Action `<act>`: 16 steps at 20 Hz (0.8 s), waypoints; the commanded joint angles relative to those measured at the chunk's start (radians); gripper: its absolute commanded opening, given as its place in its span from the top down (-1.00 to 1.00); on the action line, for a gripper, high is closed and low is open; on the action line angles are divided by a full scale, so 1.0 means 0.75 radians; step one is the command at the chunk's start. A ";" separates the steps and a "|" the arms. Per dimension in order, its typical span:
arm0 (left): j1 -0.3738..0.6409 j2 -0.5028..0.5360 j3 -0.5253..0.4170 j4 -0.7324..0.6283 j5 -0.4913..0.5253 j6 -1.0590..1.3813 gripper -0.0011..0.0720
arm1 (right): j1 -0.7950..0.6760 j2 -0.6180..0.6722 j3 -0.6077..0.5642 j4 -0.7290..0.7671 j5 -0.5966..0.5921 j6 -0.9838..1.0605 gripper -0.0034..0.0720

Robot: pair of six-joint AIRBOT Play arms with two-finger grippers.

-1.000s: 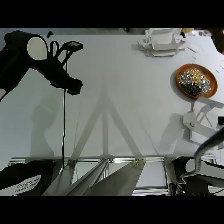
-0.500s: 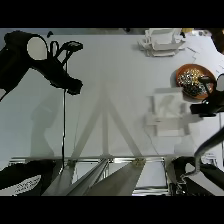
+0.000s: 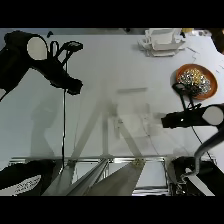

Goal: Fold the box and place the chain.

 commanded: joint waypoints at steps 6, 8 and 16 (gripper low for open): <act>-0.001 -0.017 -0.001 -0.164 0.205 0.107 -0.37 | 0.129 0.030 -0.054 0.064 -0.120 0.012 0.88; -0.001 -0.050 -0.001 -0.339 0.200 0.290 -0.38 | 0.129 0.030 -0.054 0.064 -0.121 0.011 0.88; 0.014 -0.261 -0.072 -0.686 0.038 0.622 -0.38 | 0.129 0.031 -0.054 0.064 -0.120 0.011 0.88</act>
